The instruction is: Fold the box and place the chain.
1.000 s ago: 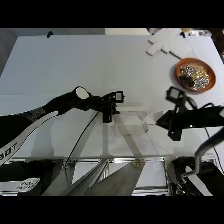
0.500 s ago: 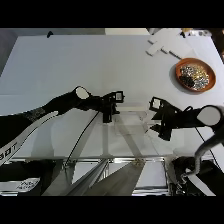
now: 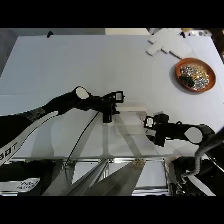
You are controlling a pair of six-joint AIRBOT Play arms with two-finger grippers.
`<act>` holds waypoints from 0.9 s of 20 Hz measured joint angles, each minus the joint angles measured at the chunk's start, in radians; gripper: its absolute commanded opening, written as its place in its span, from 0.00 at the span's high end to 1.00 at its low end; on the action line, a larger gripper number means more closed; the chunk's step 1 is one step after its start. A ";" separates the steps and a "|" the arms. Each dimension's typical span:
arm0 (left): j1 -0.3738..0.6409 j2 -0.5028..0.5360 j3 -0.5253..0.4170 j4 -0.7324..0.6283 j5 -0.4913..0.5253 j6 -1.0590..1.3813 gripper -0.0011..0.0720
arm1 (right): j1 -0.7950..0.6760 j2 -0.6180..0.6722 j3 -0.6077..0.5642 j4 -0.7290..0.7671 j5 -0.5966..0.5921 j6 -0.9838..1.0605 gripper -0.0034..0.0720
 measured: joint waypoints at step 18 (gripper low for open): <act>0.000 0.000 0.000 0.000 0.000 0.000 0.97 | 0.038 0.001 -0.006 0.082 -0.087 -0.053 0.03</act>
